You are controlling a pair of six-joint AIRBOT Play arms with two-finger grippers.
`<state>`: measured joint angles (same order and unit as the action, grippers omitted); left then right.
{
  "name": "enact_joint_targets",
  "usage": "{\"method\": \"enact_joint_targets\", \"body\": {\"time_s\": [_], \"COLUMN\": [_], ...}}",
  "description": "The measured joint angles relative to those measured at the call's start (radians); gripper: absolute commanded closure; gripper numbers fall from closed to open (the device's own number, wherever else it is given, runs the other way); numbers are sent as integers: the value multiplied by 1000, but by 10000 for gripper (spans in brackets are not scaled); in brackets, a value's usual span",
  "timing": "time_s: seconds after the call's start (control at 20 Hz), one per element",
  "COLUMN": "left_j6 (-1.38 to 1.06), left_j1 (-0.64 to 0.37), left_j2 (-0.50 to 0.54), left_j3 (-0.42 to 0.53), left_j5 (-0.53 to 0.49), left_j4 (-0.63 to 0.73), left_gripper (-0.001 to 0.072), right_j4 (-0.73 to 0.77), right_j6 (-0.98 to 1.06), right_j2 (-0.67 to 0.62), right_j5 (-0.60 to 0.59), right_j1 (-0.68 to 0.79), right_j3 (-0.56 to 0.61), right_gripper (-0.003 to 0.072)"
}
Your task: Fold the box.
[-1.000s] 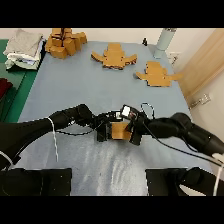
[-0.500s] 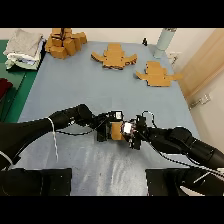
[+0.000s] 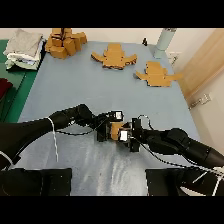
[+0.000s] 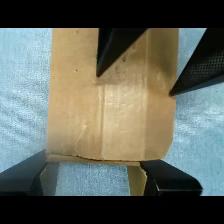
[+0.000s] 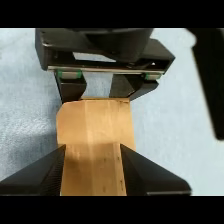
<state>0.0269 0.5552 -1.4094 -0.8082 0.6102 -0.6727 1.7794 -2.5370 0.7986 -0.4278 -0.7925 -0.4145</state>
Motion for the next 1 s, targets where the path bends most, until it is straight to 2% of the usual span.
{"method": "enact_joint_targets", "body": {"time_s": [0.55, 0.6, 0.85, 0.9, 0.95, 1.0], "left_j6": [0, 0, 0, 0, 0, 1], "left_j1": [0, 0, 0, 0, 0, 0], "left_j2": [0, 0, 0, 0, 0, 0], "left_j3": [0, 0, 0, 0, 0, 0], "left_j5": [0, 0, 0, 0, 0, 0], "left_j4": [0, 0, 0, 0, 0, 0], "left_gripper": [188, 188, 188, 188, 188, 188], "right_j4": [-18, -18, -18, -18, -18, -18], "right_j6": [-21, -22, -22, -21, -21, -21], "right_j2": [30, 30, 31, 31, 31, 31], "right_j5": [50, 51, 50, 50, 48, 45], "right_j1": [-7, -7, -7, -7, -7, -8], "right_j3": [-2, -2, -2, -2, -2, -2], "right_gripper": [200, 294, 348, 370, 462, 466]}}
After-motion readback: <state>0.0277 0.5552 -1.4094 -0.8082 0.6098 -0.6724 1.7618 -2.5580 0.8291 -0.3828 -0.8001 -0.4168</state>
